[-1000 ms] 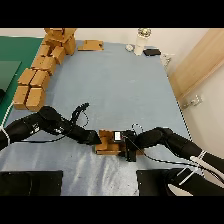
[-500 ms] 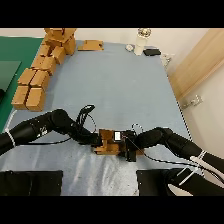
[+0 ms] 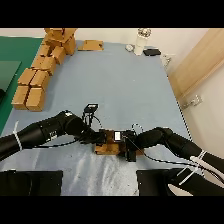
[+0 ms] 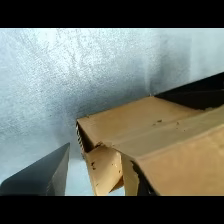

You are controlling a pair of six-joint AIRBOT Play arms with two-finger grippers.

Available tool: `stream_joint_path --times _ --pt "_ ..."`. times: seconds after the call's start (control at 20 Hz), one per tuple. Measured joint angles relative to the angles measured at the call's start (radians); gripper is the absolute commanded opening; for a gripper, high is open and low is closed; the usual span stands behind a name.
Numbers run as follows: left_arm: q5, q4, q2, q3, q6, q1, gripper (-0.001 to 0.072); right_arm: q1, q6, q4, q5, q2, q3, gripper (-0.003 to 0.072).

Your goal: Fold the box.

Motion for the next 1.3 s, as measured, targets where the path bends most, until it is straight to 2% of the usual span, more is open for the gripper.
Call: stream_joint_path --times 0.2,0.55,0.65,0.7,0.75,0.8,0.95,1.3 --pt "-0.023 0.095 -0.055 0.056 -0.161 -0.072 0.0488 0.000 0.000 0.000 0.000 0.000 0.000 0.0502" --pt "-0.193 0.277 -0.195 0.207 -0.420 -0.180 0.0476 0.000 0.000 0.000 0.000 0.000 0.000 0.0502" --pt "-0.237 0.308 -0.220 0.227 -0.484 -0.194 0.0417 0.000 0.000 0.000 0.000 0.000 0.000 0.0502" --pt "-0.250 0.321 -0.230 0.234 -0.513 -0.198 0.0336 0.000 0.000 0.000 0.000 0.000 0.000 0.0502" --pt "-0.260 0.327 -0.237 0.239 -0.536 -0.203 0.0329 0.000 0.000 0.000 0.000 0.000 0.000 0.0502" --pt "-0.264 0.332 -0.243 0.242 -0.557 -0.209 0.0215 0.000 0.000 0.000 0.000 0.000 0.000 0.0502" --pt "-0.272 0.350 -0.253 0.248 -0.591 -0.218 0.0012 0.000 0.000 -0.001 -0.001 0.000 0.000 0.0502" --pt "-0.261 0.358 -0.260 0.258 -0.611 -0.230 0.0017 0.000 0.001 -0.003 -0.003 0.000 0.000 0.0502"
